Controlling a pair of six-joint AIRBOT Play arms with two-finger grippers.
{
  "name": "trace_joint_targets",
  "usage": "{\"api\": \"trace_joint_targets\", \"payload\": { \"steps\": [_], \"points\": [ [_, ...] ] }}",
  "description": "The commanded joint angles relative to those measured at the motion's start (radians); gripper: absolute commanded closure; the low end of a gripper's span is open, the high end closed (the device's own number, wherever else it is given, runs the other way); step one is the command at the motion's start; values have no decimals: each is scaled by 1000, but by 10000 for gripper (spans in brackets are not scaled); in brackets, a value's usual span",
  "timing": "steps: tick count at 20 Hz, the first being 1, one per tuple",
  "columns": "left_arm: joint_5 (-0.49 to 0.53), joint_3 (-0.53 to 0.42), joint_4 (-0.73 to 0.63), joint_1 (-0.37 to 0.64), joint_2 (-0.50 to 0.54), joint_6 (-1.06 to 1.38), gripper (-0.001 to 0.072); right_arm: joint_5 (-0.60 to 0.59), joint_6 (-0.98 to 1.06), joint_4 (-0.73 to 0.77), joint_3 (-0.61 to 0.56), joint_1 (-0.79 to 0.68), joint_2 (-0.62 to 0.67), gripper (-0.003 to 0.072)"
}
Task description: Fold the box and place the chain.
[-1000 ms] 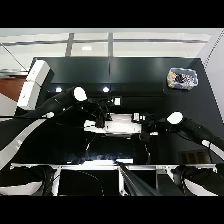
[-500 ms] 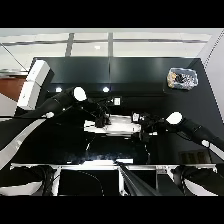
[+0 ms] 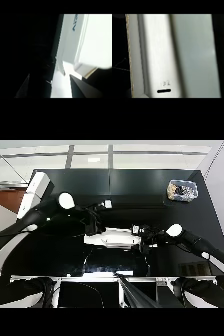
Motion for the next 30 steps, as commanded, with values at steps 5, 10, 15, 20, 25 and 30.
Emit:
{"api": "trace_joint_targets", "payload": {
  "steps": [5, 10, 15, 20, 25, 30],
  "points": [
    [-278, -68, -141, 53, 81, -379, 688, 0, 0, 0, 0, 0, 0, 217],
    [83, -264, -668, -14, 80, -165, 686, 0, 0, 0, 0, 0, 0, 217],
    [381, -284, -888, -12, 80, -58, 686, 0, 0, 0, 0, 0, 0, 217],
    [458, -284, -863, -15, 16, -58, 687, 0, 0, 0, 0, 0, 0, 217],
    [470, -283, -813, -36, -73, -65, 687, 0, 0, 0, 0, 0, 0, 217],
    [409, -282, -776, -32, -79, -65, 687, 0, 0, 0, 0, 0, 0, 217]
  ]
}}
